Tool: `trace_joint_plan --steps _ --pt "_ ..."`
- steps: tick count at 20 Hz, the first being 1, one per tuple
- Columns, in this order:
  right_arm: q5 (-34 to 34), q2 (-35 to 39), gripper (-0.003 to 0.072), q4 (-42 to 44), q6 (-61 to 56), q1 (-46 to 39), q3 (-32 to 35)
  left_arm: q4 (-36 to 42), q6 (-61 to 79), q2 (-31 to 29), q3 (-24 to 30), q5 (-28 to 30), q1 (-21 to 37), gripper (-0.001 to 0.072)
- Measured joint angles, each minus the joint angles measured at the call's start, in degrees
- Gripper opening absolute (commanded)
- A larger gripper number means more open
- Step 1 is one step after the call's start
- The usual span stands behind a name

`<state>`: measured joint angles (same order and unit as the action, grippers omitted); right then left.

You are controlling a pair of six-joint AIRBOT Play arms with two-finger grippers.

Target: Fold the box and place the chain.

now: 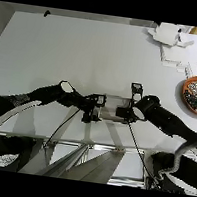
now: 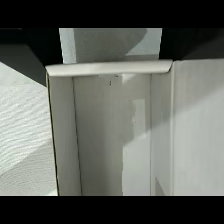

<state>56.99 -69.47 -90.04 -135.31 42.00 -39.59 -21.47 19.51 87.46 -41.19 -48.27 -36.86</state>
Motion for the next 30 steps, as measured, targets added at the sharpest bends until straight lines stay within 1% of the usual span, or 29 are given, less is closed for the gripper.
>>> trace_joint_plan --steps 1,2,10,11,13,14,15,17,18,20,21,24,27,30 --pt "0.17 -0.04 0.0192 -0.07 0.39 0.02 -0.02 0.0 0.02 0.0 0.0 0.02 0.0 0.0272" --pt "0.39 -0.07 0.0201 0.39 0.57 0.07 0.0 0.0 0.04 0.0 0.0 0.02 0.0 0.0272" --pt "0.61 -0.2 0.0199 -1.18 0.72 0.07 0.15 0.02 -0.04 0.0 0.0 0.02 0.0 0.0272" --pt "0.7 -0.44 0.0193 -1.27 0.7 0.09 0.2 0.02 -0.07 0.0 0.0 0.02 0.0 0.0272" --pt "0.63 -0.87 0.0119 -1.29 0.52 0.09 0.31 0.02 -0.07 0.0 0.0 0.02 0.0 0.0272" --pt "0.66 -1.01 0.0037 -1.31 0.52 0.09 0.31 0.02 -0.09 0.0 0.0 0.04 0.0 0.0272" --pt "0.55 -1.09 0.002 -1.27 0.02 0.09 0.31 0.04 -0.13 0.0 0.0 0.02 0.0 0.0272" --pt "0.55 -1.2 0.002 -1.27 0.07 0.07 0.31 0.22 -0.37 0.0 0.0 0.04 0.0 0.0272" --pt "0.57 -1.25 0.0052 -1.25 0.17 0.04 0.31 0.2 -0.35 0.0 0.0 0.02 0.0 0.0272" --pt "0.59 -1.25 0.0257 -1.66 1.27 0.09 0.33 0.09 -0.13 0.0 0.0 0.07 0.0 0.0272" --pt "1.03 -0.94 0.0299 -1.92 2.21 0.09 0.37 0.02 0.04 0.0 0.0 0.07 0.0 0.0272" --pt "0.9 2.75 0.0297 -1.33 9.18 0.09 0.37 0.02 0.04 0.0 0.0 0.07 0.0 0.0272" --pt "2.23 10.16 0.0294 -1.46 17.27 -0.48 0.07 0.02 0.0 0.0 0.0 0.07 0.0 0.0272" --pt "5.66 18.03 0.0293 -2.71 24.48 -5.49 -2.03 0.02 -0.02 0.0 0.0 0.07 0.0 0.0272"
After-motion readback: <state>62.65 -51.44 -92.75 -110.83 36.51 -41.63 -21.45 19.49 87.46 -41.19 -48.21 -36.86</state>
